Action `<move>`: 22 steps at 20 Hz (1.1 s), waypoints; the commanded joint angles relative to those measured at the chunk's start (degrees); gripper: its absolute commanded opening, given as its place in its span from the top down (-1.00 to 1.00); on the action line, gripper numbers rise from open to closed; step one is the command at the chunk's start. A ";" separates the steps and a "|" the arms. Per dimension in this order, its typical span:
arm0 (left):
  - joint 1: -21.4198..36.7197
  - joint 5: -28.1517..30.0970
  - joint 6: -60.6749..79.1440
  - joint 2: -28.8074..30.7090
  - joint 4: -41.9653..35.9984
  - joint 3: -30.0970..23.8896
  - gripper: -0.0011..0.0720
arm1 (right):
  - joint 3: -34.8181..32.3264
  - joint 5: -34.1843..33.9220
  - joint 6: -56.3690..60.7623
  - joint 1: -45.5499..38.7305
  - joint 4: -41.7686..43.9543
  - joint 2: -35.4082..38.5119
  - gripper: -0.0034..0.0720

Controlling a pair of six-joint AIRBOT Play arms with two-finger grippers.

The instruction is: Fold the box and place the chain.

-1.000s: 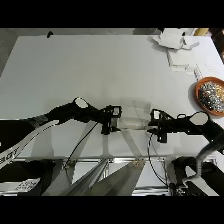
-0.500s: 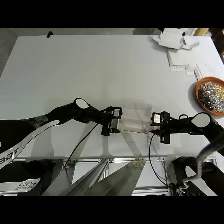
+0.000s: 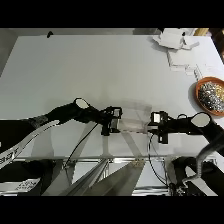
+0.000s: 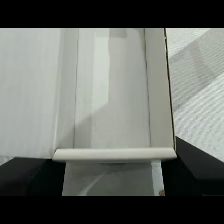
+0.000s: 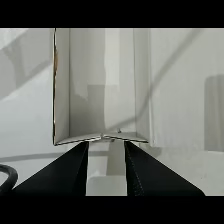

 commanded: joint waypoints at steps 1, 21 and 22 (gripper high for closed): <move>0.04 0.07 -0.04 0.04 -0.02 0.00 0.22 | 0.00 0.26 -0.07 0.50 1.03 -0.04 0.31; 0.04 0.07 -0.04 0.04 -0.02 0.00 0.22 | -0.52 8.50 38.51 -9.94 -10.14 21.16 0.70; 0.04 0.07 -0.04 0.04 0.00 0.00 0.22 | -0.52 8.79 44.02 -11.69 -9.60 22.93 0.88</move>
